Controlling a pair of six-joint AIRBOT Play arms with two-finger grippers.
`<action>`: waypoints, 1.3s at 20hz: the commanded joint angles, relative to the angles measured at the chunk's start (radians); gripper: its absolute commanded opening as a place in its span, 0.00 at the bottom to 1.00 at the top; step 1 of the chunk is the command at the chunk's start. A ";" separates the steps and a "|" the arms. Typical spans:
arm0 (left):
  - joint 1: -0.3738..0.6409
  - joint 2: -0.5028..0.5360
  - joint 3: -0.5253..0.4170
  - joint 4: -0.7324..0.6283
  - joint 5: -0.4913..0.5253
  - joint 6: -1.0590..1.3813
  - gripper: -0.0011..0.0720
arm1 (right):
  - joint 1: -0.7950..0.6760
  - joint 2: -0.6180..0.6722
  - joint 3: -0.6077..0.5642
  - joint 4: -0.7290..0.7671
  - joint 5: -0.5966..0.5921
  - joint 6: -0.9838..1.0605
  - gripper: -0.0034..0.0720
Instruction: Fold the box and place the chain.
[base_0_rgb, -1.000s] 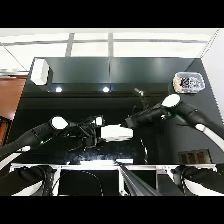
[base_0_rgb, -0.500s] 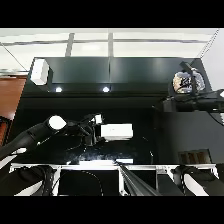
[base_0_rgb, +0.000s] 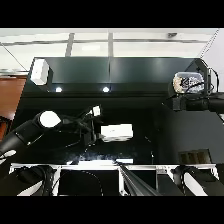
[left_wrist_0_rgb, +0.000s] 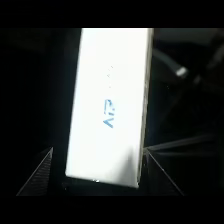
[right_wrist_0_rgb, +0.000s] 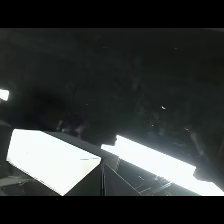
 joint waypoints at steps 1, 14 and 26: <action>-0.025 -0.066 0.046 -0.047 0.039 -0.024 0.99 | -0.003 0.002 -0.002 -0.002 -0.002 0.002 0.06; -0.115 -0.293 0.177 -0.039 -0.051 -0.050 0.99 | -0.003 0.002 -0.003 -0.002 0.000 0.002 0.06; -0.274 -0.327 0.179 0.042 0.196 -0.047 0.99 | -0.003 0.002 -0.016 -0.001 -0.003 0.003 0.06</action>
